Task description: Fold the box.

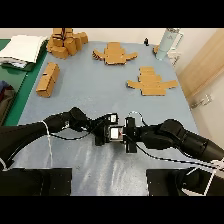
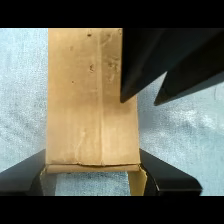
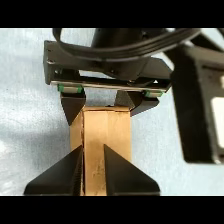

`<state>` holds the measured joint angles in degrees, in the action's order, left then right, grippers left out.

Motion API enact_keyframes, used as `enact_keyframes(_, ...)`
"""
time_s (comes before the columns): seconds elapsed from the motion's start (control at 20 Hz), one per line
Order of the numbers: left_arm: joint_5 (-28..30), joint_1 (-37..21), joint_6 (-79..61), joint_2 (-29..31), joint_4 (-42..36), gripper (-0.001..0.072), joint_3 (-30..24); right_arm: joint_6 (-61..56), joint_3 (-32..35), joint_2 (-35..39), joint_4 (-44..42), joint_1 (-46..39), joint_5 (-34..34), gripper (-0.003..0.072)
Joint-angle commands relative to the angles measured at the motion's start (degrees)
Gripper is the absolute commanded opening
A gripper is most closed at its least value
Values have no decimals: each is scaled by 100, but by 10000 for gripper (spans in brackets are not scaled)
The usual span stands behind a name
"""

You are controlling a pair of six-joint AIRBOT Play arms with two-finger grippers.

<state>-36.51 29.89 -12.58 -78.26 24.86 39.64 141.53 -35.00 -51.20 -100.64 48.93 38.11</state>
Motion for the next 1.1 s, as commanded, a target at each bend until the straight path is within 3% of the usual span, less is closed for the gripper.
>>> enact_keyframes(0.0,2,2,0,2,2,490,0,-4,-2,-168,94,-4,-2,174)
enact_keyframes(0.1,2,2,0,2,2,490,0,-4,-4,-315,164,-2,-9,8)
enact_keyframes(0.75,2,2,0,2,2,491,0,-243,-22,-118,280,-2,74,9)
enact_keyframes(0.85,2,2,-2,2,2,490,0,-1158,-85,219,752,-4,249,8)
enact_keyframes(1.05,2,2,0,2,0,490,0,-4686,-101,848,2997,-166,1084,8)
